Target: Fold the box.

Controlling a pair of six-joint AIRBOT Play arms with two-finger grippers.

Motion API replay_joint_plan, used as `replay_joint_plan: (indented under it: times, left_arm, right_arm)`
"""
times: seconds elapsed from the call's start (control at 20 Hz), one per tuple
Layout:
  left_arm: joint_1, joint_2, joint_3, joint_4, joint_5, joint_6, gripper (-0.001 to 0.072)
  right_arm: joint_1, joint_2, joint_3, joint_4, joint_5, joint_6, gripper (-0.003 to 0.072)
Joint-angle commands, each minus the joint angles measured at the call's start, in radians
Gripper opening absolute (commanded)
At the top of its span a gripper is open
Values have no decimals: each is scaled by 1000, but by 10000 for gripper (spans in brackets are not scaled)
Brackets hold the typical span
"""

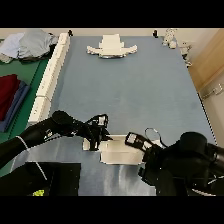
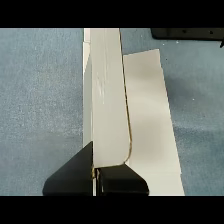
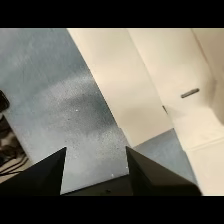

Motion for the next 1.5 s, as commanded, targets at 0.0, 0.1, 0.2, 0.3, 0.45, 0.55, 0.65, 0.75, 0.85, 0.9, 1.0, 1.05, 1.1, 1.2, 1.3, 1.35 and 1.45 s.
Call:
replay_joint_plan:
  times: [0.0,0.1,0.2,0.3,0.45,0.55,0.65,0.75,0.85,0.9,1.0,1.05,1.1,1.2,1.3,1.35,1.45]
  left_arm:
    - [0,0,0,0,0,0,15]
    - [0,0,0,0,1,0,15]
    - [0,0,0,0,0,0,15]
    - [0,0,0,0,0,0,15]
    - [0,0,0,0,1,0,14]
    - [0,0,0,0,0,0,15]
    - [0,0,0,0,0,0,14]
    - [0,0,0,0,1,0,14]
    - [0,0,0,0,0,0,14]
    - [0,0,0,0,1,0,14]
    - [0,0,0,0,1,0,15]
    - [0,0,0,0,1,0,14]
    - [0,0,0,0,1,0,15]
    - [0,0,0,0,0,0,14]
    - [0,0,0,0,1,0,15]
    - [0,0,0,0,1,0,14]
    - [0,0,0,0,1,0,15]
  right_arm:
    - [163,-47,-35,-187,128,-68,602]
    - [165,-98,-35,-226,184,-66,602]
    - [165,-151,-35,-250,235,-61,602]
    - [166,-211,-35,-270,277,-60,601]
    - [166,-267,-34,-306,294,-29,598]
    - [166,-267,-23,-341,292,13,587]
    - [166,-243,-6,-376,285,64,587]
    - [166,-207,13,-390,253,85,588]
    - [166,-161,22,-422,219,131,587]
    - [166,-143,22,-454,210,177,587]
    - [166,-126,23,-503,190,235,588]
    - [165,-122,23,-505,184,243,588]
    - [165,-121,23,-505,174,259,588]
    - [165,-121,25,-516,151,334,587]
    - [165,-121,25,-545,140,393,588]
    - [165,-121,25,-554,140,401,588]
    - [164,-121,25,-576,138,455,590]
